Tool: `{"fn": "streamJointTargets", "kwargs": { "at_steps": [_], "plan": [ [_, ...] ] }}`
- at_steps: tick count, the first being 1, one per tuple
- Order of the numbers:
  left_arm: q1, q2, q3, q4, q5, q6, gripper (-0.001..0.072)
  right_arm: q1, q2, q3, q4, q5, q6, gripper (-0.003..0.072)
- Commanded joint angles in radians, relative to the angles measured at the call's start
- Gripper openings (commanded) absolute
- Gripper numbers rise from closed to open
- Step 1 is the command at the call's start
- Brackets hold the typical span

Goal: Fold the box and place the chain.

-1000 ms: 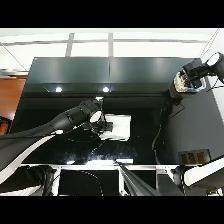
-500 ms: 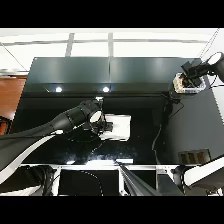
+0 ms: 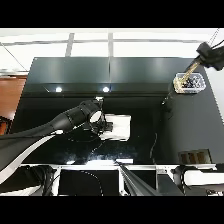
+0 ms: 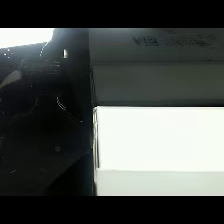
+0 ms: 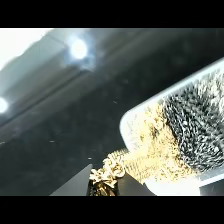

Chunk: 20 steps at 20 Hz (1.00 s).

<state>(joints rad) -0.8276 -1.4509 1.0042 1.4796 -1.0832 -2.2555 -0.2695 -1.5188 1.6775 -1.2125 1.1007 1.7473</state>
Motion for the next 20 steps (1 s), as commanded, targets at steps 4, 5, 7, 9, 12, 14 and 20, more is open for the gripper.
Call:
{"fn": "streamJointTargets", "kwargs": {
  "at_steps": [4,5,7,9,12,14,20],
  "plan": [
    [0.000,0.000,0.000,0.000,0.000,0.000,0.0030,0.000,0.282,0.018,0.040,-0.026,-0.188,0.0008],
    [0.000,0.000,0.000,0.000,0.000,0.000,0.0030,0.000,0.317,0.018,0.060,-0.035,-0.197,0.0007],
    [0.000,0.000,0.000,0.000,0.000,0.000,0.0030,0.000,0.371,0.018,0.106,-0.031,-0.223,0.0006],
    [0.000,0.000,0.000,0.000,0.000,0.000,0.0030,0.000,0.414,0.018,0.164,-0.013,-0.243,0.0007],
    [0.000,0.000,0.000,0.000,0.000,0.000,0.0030,0.000,0.469,0.018,0.280,0.039,-0.307,0.0006],
    [0.000,0.000,0.000,0.000,0.000,0.000,0.0030,0.000,0.505,0.018,0.357,0.068,-0.332,0.0007],
    [0.000,0.000,0.000,0.000,0.000,0.000,0.0030,0.053,0.561,0.015,0.493,0.327,-0.413,0.0007]
  ]
}}
